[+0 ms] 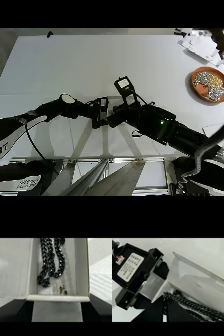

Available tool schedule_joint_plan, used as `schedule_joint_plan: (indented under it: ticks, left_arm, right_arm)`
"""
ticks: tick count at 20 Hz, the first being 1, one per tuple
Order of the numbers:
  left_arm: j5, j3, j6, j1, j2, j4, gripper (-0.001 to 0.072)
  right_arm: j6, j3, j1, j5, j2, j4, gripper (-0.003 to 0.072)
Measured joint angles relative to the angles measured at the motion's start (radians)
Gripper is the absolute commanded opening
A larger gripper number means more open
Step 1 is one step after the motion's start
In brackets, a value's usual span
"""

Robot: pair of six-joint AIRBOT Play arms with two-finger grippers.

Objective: Fold the box and place the chain.

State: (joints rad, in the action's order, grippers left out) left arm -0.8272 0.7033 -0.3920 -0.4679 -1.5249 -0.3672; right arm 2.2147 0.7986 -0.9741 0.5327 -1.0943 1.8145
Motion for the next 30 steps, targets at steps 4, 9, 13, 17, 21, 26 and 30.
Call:
schedule_joint_plan:
  ticks: [4,9,13,17,21,26,30]
  left_arm:
    - [0.0,0.0,0.0,0.0,0.0,0.0,0.0258]
    - [0.0,0.0,0.0,0.0,0.0,0.0,0.0258]
    - [0.0,0.0,0.0,0.0,0.0,0.0,0.0258]
    - [0.0,0.0,0.0,0.0,0.0,0.0,0.0258]
    - [0.0,0.0,0.0,0.0,0.0,0.0,0.0258]
    - [0.0,0.0,0.0,0.0,0.0,0.0,0.0258]
    - [0.0,0.0,0.0,0.0,0.0,0.0,0.0258]
  right_arm:
    - [0.0,0.0,0.001,-0.019,-0.053,-0.05,0.0011]
    - [0.005,0.0,0.008,0.013,-0.109,-0.088,0.0015]
    - [0.02,0.0,0.033,0.025,-0.145,-0.095,0.0015]
    - [0.03,0.0,0.043,0.027,-0.17,-0.098,0.0089]
    - [0.03,0.0,0.046,-0.001,-0.183,-0.099,0.0259]
    - [0.01,0.0,0.047,-0.023,-0.168,-0.113,0.0259]
    - [-0.045,0.0,0.087,0.008,-0.065,-0.117,0.022]
